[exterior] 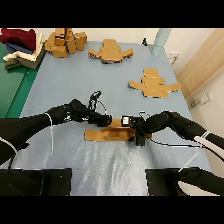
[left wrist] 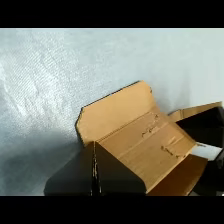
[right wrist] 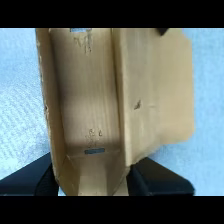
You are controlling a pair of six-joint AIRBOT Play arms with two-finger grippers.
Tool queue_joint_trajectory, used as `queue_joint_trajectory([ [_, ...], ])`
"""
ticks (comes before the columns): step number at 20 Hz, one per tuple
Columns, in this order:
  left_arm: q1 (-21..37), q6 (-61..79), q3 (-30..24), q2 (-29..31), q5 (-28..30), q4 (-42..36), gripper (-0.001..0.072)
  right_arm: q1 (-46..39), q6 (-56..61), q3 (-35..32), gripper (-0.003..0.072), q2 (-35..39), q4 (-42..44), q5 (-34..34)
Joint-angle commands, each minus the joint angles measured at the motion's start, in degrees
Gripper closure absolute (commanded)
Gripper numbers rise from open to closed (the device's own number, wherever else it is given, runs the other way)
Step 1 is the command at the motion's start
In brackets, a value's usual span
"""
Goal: Fold the box.
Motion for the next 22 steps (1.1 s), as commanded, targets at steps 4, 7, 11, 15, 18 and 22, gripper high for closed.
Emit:
queue_joint_trajectory([
  [4, 1.46, 2.93, 2.97, -0.83, -7.54, 0.79, 0.0699, 0.02, 0.0, 0.02, 0.0189, 0.02, 0.0, 0.0],
  [7, 4.57, 4.76, 4.11, 0.9, -12.87, 0.79, 0.0699, 0.02, 0.0, 0.02, 0.0189, 0.02, 0.0, 0.0],
  [11, 8.35, 13.09, 3.23, 5.11, -17.18, 0.5, 0.0699, 0.02, 0.02, 0.02, 0.0189, 0.02, 0.0, 0.0],
  [15, 9.16, 26.51, -2.8, 12.59, -15.67, -3.85, 0.07, 0.02, 0.0, 0.02, 0.0189, 0.02, 0.02, 0.0],
  [18, 9.09, 39.6, -8.41, 18.86, -13.75, -4.87, 0.07, 0.02, 0.02, 0.02, 0.0189, 0.02, 0.0, 0.0],
  [22, 8.85, 54.49, -12.02, 24.04, -7.43, -3.69, 0.0699, 0.02, 0.02, 0.02, 0.0189, 0.02, 0.0, 0.0],
])
